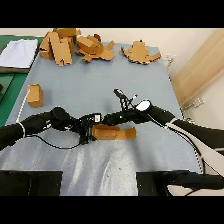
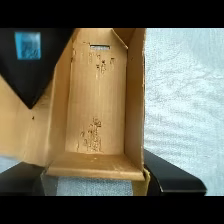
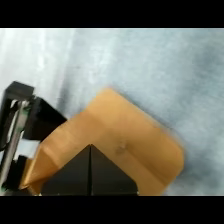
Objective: Fold the box.
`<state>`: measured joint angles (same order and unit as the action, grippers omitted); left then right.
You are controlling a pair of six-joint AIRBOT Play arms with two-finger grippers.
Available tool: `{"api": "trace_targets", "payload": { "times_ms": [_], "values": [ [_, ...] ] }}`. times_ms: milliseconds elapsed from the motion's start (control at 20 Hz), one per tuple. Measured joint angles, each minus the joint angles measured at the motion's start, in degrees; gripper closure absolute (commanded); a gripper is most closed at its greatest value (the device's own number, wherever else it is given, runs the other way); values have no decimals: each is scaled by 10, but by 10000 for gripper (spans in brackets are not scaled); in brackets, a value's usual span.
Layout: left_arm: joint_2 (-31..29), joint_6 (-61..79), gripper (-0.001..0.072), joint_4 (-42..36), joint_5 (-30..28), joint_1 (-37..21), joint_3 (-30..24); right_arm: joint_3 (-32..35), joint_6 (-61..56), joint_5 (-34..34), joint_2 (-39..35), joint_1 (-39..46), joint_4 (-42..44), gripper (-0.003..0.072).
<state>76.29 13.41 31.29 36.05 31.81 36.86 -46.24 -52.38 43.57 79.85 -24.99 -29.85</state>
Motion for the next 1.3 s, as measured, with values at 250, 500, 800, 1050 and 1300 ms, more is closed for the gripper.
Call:
{"api": "trace_targets", "payload": {
  "times_ms": [250, 500, 800, 1050, 1300],
  "values": [
    [0, 0, 253, 0, 0, 0, 0, -8, 30, -16, 31, 3, -4, 684],
    [0, 0, 253, 0, 0, 0, 0, -10, 54, -41, -43, 54, -50, 597],
    [0, 0, 253, 0, 0, 0, 0, -5, 61, 108, -165, 129, -256, 230],
    [0, 0, 253, 0, -1, 0, 0, 40, 125, 205, -189, 83, -329, 150],
    [0, 0, 253, 0, -1, 0, 0, 65, 154, 137, -171, -1, -388, 150]
  ]
}}
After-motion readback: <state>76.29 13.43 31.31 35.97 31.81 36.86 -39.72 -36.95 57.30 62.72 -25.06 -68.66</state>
